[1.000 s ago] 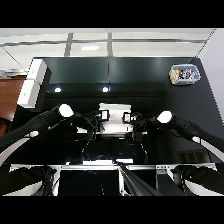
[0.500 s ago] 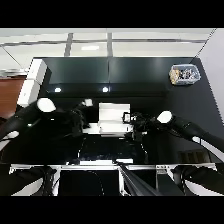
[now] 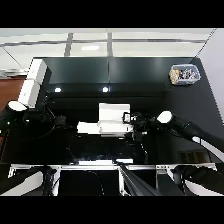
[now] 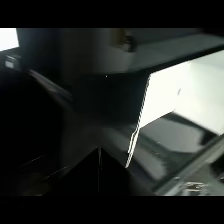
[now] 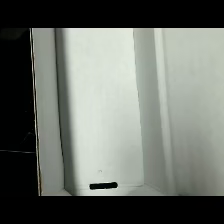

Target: Fold the box and place the chain.

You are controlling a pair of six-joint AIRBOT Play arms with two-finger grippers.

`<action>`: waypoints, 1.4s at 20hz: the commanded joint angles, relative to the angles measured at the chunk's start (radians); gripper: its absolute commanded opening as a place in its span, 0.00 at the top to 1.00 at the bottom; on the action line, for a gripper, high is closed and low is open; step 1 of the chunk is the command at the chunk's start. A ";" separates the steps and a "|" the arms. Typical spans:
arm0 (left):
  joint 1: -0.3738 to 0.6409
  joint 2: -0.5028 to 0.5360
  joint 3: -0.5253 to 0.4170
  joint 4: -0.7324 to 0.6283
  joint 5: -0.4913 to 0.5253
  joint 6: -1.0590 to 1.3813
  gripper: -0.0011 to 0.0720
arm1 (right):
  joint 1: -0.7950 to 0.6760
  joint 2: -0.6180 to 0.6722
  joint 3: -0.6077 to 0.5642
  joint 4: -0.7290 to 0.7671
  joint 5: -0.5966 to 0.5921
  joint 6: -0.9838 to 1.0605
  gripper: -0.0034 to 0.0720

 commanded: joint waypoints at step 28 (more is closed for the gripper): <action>-0.450 -0.255 0.267 -0.129 0.018 -0.103 0.11 | 0.001 0.000 0.000 0.000 0.000 0.000 0.75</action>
